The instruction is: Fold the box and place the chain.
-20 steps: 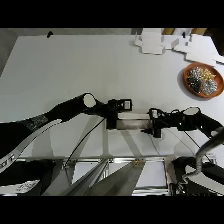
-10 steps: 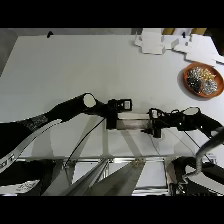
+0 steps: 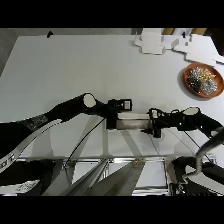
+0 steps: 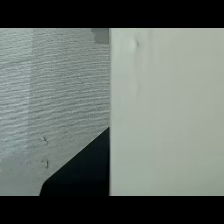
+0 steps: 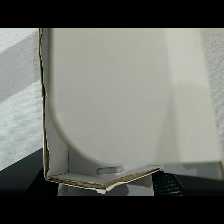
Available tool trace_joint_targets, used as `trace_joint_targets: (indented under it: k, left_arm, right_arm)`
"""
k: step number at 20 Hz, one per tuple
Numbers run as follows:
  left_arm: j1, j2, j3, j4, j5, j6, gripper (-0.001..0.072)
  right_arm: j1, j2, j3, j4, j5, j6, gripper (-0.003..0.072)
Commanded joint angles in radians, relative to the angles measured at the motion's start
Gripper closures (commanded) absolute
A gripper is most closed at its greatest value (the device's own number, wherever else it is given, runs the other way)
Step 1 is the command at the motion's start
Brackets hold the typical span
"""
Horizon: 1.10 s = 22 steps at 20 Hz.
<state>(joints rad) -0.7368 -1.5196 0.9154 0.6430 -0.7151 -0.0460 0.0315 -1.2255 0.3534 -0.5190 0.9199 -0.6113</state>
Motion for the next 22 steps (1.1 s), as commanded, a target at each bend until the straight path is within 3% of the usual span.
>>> trace_joint_targets:
  k: [1,7,8,9,10,11,14,19,22]
  left_arm:
    - [0.0,0.0,0.001,0.0,0.0,0.0,0.0683]
    - [0.0,0.0,0.001,-0.006,0.0,-0.003,0.0671]
    - [0.0,0.002,0.001,-0.006,-0.001,-0.003,0.0543]
    - [0.0,0.004,0.001,-0.005,0.0,-0.003,0.03]
    - [0.002,0.009,0.001,-0.003,0.0,-0.004,0.0137]
    - [0.003,0.018,0.001,0.006,-0.001,-0.007,0.0054]
    - [0.003,0.065,0.001,0.077,-0.043,-0.078,0.0055]
    - [0.003,0.168,0.001,0.425,-0.15,-0.424,0.0057]
    - [0.002,0.251,0.001,0.531,-0.239,-0.566,0.0079]
  right_arm:
    - [0.0,0.0,0.0,0.0,0.001,0.0,0.029]
    - [0.0,0.0,0.0,0.0,0.001,0.0,0.029]
    - [0.0,0.0,0.0,0.0,0.001,0.0,0.029]
    - [0.0,0.0,0.0,0.0,0.001,0.0,0.029]
    - [0.0,0.0,0.0,0.0,0.001,0.0,0.029]
    - [0.0,0.0,0.0,0.0,0.001,0.0,0.029]
    - [0.0,0.0,0.0,0.0,0.001,0.0,0.029]
    - [0.0,0.0,0.0,0.0,0.001,0.0,0.029]
    - [0.0,0.0,0.0,0.0,0.001,0.0,0.029]
